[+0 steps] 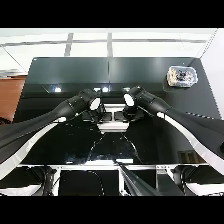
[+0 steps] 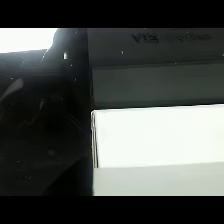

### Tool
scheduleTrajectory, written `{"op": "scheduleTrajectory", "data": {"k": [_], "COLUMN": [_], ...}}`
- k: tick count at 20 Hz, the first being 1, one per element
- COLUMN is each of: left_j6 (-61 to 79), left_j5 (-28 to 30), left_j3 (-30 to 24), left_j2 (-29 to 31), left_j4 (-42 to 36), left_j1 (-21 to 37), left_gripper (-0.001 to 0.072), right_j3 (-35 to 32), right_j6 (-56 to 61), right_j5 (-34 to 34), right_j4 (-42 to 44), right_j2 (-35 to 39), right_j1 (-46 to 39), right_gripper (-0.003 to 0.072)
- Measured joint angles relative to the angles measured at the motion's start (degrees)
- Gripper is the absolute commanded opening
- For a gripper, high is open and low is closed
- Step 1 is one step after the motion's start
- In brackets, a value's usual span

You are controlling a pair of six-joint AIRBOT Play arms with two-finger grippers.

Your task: Fold the box and place the chain.

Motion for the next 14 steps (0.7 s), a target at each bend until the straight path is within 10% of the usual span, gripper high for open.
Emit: {"op": "scheduleTrajectory", "data": {"k": [1,3,6,9,14], "left_j6": [0.22,0.13,-0.24,0.15,-0.02], "left_j5": [0.31,0.13,0.04,0.24,0.04], "left_j3": [0.0,0.0,0.0,0.0,0.0], "left_j2": [0.0,0.0,0.0,0.0,0.02], "left_j4": [0.2,0.13,-0.11,-0.04,-0.07], "left_j1": [0.0,0.0,0.0,0.0,0.0], "left_gripper": [0.0025,0.0025,0.0025,0.0025,0.0025], "right_j3": [0.0,0.0,0.0,0.02,0.04], "right_j6": [-0.26,-0.07,0.52,-0.07,-2.86], "right_j5": [0.33,0.31,0.07,-0.39,-0.39], "right_j4": [0.13,0.74,0.96,1.03,1.11], "right_j2": [-0.04,-0.07,-0.04,0.33,5.64], "right_j1": [0.0,-0.2,-0.55,-0.72,-1.22], "right_gripper": [0.0271,0.0015,0.0017,0.0333,0.0332]}}
